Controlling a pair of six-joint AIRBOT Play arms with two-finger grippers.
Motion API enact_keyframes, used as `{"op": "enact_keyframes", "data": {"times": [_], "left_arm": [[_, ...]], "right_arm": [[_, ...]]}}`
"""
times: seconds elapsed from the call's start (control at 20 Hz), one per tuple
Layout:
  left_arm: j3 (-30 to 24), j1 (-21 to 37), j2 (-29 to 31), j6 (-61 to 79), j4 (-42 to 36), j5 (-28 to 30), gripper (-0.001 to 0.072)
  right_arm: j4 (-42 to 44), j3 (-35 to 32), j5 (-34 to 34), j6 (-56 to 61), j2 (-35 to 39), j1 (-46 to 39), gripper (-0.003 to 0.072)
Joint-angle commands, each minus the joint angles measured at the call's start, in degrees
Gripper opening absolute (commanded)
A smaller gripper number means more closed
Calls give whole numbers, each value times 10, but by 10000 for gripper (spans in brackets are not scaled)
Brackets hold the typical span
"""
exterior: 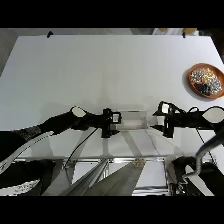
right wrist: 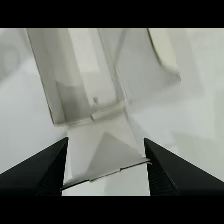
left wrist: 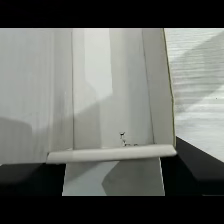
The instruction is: Fold the box and place the chain.
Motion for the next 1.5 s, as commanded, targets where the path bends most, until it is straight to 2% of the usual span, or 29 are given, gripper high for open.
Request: {"op": "enact_keyframes", "data": {"times": [0.0, 0.15, 0.25, 0.45, 0.55, 0.6, 0.65, 0.8, 0.85, 0.95, 1.0, 1.05, 1.25, 1.45], "left_arm": [[0, 0, 0, 0, -1, 0, 256], [0, 0, 0, 0, -1, 0, 256], [0, 0, 0, 0, -1, 0, 256], [0, 0, 0, 0, -1, 0, 256], [0, 0, 0, 0, -1, 0, 256], [0, 0, 0, 0, -1, 0, 256], [0, 0, 0, 0, -1, 0, 256], [0, 0, 0, 0, -1, 0, 256], [0, 0, 0, 0, -1, 0, 256], [0, 0, 0, 0, -1, 0, 256], [0, 0, 0, 0, -1, 0, 256], [0, 0, 0, 0, -1, 0, 256], [0, 0, 0, 0, -1, 0, 256], [0, 0, 0, 0, -1, 0, 256]], "right_arm": [[72, 0, 21, 6, 9, 38, 19], [97, 0, -10, 6, 7, 80, 19], [123, 0, -62, 9, 1, 100, 19], [197, 0, -167, 38, -52, 108, 20], [206, 0, -184, 39, -82, 108, 47], [202, 0, -171, 39, -86, 108, 162], [187, 0, -156, 51, -84, 108, 240], [57, 0, -108, 158, -55, 101, 243], [12, 0, -93, 194, -39, 94, 272], [-29, 0, -94, 252, 5, 77, 485], [-41, 0, -92, 270, 30, 66, 518], [-52, 0, -89, 284, 54, 54, 540], [-57, 0, -54, 295, 127, 29, 540], [-41, 0, -3, 322, 146, 29, 521]]}}
